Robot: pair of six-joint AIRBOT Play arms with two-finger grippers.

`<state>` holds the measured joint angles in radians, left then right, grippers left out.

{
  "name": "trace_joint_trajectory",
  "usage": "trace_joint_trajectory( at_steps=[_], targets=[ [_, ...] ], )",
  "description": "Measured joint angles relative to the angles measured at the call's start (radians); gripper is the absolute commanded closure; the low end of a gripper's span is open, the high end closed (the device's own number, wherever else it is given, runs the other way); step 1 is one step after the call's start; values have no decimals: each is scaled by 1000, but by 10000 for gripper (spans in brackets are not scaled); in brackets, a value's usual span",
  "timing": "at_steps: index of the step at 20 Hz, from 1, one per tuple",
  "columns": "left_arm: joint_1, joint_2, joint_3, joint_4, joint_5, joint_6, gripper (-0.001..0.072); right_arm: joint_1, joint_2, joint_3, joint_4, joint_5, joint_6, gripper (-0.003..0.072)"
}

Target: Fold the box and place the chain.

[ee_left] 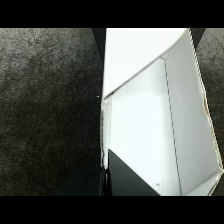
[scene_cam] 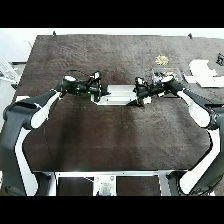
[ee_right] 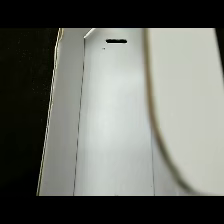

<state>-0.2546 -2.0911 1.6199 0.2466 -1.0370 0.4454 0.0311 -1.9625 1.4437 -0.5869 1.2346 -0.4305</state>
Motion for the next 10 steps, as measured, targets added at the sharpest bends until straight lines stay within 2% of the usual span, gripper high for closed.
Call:
trace_joint_trajectory(
  at_steps=[6,7,10],
  targets=[
    [0,0,0,0,0,0,687,0,-10,0,16,1,-17,-11],
    [0,0,0,0,0,0,687,0,-10,0,18,1,-18,14],
    [0,0,0,0,0,0,687,0,-12,0,21,1,-18,25]
  ],
)
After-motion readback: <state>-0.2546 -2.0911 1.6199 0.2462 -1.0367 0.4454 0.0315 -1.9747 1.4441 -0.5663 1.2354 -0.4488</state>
